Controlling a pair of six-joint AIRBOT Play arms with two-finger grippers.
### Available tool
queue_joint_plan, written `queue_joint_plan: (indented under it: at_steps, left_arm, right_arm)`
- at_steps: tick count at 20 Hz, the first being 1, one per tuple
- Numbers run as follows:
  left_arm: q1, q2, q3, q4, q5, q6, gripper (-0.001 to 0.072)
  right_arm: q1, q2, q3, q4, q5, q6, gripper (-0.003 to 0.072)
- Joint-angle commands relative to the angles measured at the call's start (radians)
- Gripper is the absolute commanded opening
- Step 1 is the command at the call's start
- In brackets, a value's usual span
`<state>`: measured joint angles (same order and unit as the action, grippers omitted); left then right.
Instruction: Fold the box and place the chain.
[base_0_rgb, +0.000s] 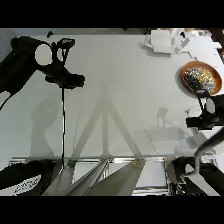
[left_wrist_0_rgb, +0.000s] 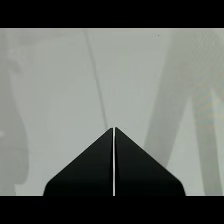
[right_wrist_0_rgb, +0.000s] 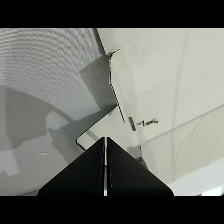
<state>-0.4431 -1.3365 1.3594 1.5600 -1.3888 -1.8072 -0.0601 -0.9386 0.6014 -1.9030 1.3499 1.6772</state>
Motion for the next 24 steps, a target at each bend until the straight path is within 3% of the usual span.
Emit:
queue_joint_plan:
  at_steps: [1,9,12,18,20,24]
  left_arm:
    - [0.001,0.001,0.000,0.000,0.000,0.000,0.0012]
    - [0.001,0.001,0.000,0.000,0.000,0.000,0.0012]
    - [0.001,0.001,0.000,0.000,0.000,0.000,0.0012]
    - [0.001,0.001,0.000,0.000,0.000,0.000,0.0012]
    - [0.001,0.001,0.000,0.000,0.000,0.000,0.0012]
    - [0.001,0.001,0.000,0.000,0.000,0.000,0.0012]
  right_arm:
    - [0.000,0.000,0.001,0.000,0.000,0.000,0.0021]
    - [0.000,0.000,0.001,0.000,-0.002,0.000,0.0021]
    - [0.000,0.000,0.001,0.000,-0.082,0.000,0.0021]
    - [0.000,0.000,0.001,0.001,-0.108,-0.003,0.0021]
    - [0.000,0.000,0.002,-0.076,-0.123,0.003,0.0021]
    - [-0.041,-0.001,0.048,-0.367,-0.104,0.078,0.0021]
